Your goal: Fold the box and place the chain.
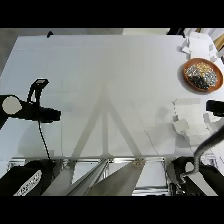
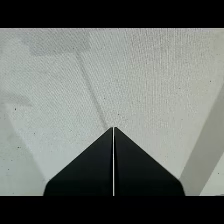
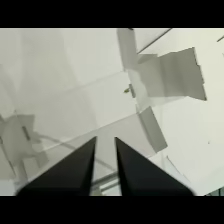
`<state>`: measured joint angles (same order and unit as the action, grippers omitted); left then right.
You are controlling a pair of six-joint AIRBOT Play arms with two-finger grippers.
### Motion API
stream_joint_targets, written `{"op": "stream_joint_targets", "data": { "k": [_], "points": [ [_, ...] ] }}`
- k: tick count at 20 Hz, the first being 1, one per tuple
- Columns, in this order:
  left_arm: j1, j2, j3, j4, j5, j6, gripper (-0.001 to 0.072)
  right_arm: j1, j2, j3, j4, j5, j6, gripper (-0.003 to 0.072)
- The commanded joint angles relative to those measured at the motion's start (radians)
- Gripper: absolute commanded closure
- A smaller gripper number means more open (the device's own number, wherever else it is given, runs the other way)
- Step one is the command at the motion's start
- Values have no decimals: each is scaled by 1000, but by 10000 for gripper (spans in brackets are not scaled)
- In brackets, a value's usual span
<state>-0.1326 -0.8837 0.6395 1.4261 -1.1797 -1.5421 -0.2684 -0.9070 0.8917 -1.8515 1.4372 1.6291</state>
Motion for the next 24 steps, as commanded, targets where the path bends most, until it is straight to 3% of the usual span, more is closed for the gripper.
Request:
{"op": "stream_joint_targets", "data": {
  "k": [1, 10, 13, 21, 23, 24],
  "points": [
    [0, 1, 0, 0, 0, 0, 697, -134, -87, 21, -42, -41, -108, 81],
    [0, 1, 0, 0, 0, 0, 697, -135, -227, 21, -240, -135, -193, 91],
    [0, 1, 0, 0, 0, 0, 697, -135, -264, 21, -291, -184, -195, 171],
    [0, 1, 0, 0, 0, 0, 697, -139, -461, 21, -289, -135, -216, 171],
    [0, 1, 0, 0, 0, 0, 697, -152, -490, 21, -289, -121, -208, 285],
    [0, 1, 0, 0, 0, 0, 697, -160, -489, 21, -295, -122, -192, 292]
  ]
}}
